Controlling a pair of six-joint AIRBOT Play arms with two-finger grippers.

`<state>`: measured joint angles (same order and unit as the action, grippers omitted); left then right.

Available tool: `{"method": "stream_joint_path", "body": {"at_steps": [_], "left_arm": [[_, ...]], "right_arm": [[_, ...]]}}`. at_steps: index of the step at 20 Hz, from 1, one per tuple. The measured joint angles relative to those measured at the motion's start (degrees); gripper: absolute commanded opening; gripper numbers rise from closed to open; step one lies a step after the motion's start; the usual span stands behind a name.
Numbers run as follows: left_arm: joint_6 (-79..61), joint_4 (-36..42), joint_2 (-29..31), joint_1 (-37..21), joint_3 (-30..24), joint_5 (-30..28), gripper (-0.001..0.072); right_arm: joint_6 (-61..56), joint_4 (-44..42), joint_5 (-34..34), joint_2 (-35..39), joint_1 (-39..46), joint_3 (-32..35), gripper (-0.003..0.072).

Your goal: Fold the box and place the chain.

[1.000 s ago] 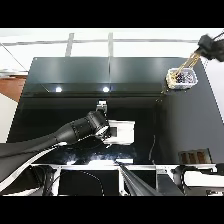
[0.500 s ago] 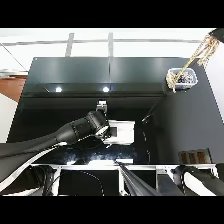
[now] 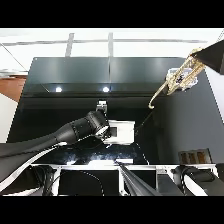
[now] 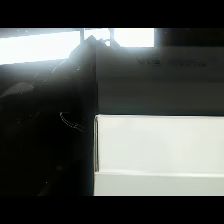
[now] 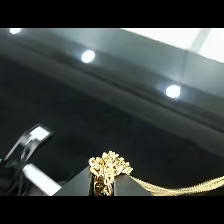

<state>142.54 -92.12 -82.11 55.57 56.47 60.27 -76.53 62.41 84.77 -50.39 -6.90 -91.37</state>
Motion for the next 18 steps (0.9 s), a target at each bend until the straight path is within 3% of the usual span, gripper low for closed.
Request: {"method": "stream_joint_path", "body": {"at_steps": [18], "left_arm": [[0.00,-0.13,0.02,0.00,-0.02,-0.02,0.0034]], "right_arm": [[0.48,-7.56,2.71,0.55,-11.80,17.66,0.0031]]}}
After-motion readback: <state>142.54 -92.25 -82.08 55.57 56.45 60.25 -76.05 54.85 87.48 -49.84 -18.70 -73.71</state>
